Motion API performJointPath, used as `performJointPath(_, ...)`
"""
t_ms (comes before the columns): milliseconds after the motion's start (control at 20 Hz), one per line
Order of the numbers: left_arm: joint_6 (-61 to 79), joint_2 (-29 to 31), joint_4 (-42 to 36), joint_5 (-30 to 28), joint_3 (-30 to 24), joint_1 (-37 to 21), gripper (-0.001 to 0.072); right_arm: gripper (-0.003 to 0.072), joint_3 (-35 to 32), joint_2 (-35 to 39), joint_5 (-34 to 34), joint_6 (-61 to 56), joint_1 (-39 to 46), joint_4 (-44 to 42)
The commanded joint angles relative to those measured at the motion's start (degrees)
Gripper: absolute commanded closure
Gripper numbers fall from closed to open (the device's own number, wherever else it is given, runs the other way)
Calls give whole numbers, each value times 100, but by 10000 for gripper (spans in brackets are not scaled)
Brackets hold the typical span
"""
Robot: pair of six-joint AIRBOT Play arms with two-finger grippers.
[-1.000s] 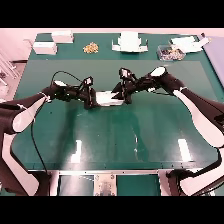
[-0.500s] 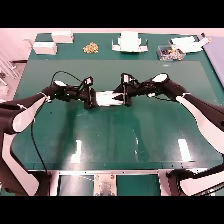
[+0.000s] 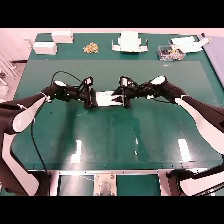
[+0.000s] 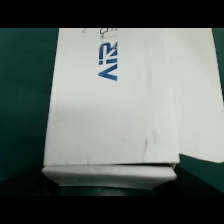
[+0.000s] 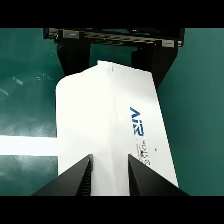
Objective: Fold the box and place the chain.
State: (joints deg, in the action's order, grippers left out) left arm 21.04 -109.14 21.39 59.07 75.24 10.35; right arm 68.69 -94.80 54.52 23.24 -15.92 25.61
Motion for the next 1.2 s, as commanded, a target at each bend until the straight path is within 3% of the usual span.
performJointPath(0, 0, 2, 0, 0, -2, -4, 176, 421, -7, 11, -129, 149, -7, -103)
performJointPath(300, 0, 2, 0, 0, -2, -4, 177, 417, -7, 11, -337, 273, -4, -118)
performJointPath(450, 0, 2, 0, 0, -2, -4, 176, 415, -9, 11, 201, 334, -2, -116)
performJointPath(650, 0, 2, 0, 0, -2, -4, 177, 372, -9, 4, 361, 278, 72, -96)
performJointPath(1150, 0, 2, 0, -2, -2, -4, 176, 344, -9, -127, -11, 595, 96, -105)
